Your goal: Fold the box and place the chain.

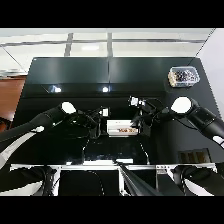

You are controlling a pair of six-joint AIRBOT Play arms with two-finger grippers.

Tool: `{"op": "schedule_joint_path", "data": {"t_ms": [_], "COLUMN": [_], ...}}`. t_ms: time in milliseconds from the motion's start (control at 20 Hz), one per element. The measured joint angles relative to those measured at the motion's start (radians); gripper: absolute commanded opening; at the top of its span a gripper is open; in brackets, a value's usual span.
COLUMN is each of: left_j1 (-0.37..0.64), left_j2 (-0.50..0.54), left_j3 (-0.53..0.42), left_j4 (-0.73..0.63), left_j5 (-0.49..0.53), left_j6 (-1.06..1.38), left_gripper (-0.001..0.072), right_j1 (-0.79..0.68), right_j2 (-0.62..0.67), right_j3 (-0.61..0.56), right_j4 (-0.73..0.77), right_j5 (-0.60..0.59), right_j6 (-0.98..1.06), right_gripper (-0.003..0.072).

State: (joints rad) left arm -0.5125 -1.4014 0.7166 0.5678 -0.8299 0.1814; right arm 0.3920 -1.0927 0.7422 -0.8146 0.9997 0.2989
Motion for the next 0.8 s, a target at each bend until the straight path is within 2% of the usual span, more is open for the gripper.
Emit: {"op": "schedule_joint_path", "data": {"t_ms": [200,250,650,700,750,800], "left_j1": [0.000,0.000,0.000,0.000,0.000,0.000], "left_j2": [0.000,0.000,0.000,0.000,0.000,0.000], "left_j3": [0.000,0.000,0.000,0.000,0.000,0.000], "left_j4": [0.000,0.000,0.000,0.000,0.000,0.000], "left_j5": [0.000,0.000,0.000,0.000,0.000,0.000], "left_j6": [0.000,0.000,0.000,0.000,0.000,0.000], "left_gripper": [0.0450,0.0450,0.0450,0.0450,0.0450,0.0450], "right_j1": [0.000,0.000,0.000,0.000,0.000,0.000], "right_j2": [0.000,0.000,-0.001,-0.001,-0.001,-0.001], "right_j3": [-0.001,-0.002,-0.003,-0.003,-0.003,-0.003], "right_j4": [-0.003,-0.004,-0.008,-0.009,-0.009,-0.013], "right_j5": [0.005,0.006,0.012,0.013,0.016,0.025], "right_j6": [-0.001,-0.001,-0.002,-0.002,0.000,0.000], "right_gripper": [0.0183,0.0210,0.0213,0.0234,0.0323,0.0323]}}
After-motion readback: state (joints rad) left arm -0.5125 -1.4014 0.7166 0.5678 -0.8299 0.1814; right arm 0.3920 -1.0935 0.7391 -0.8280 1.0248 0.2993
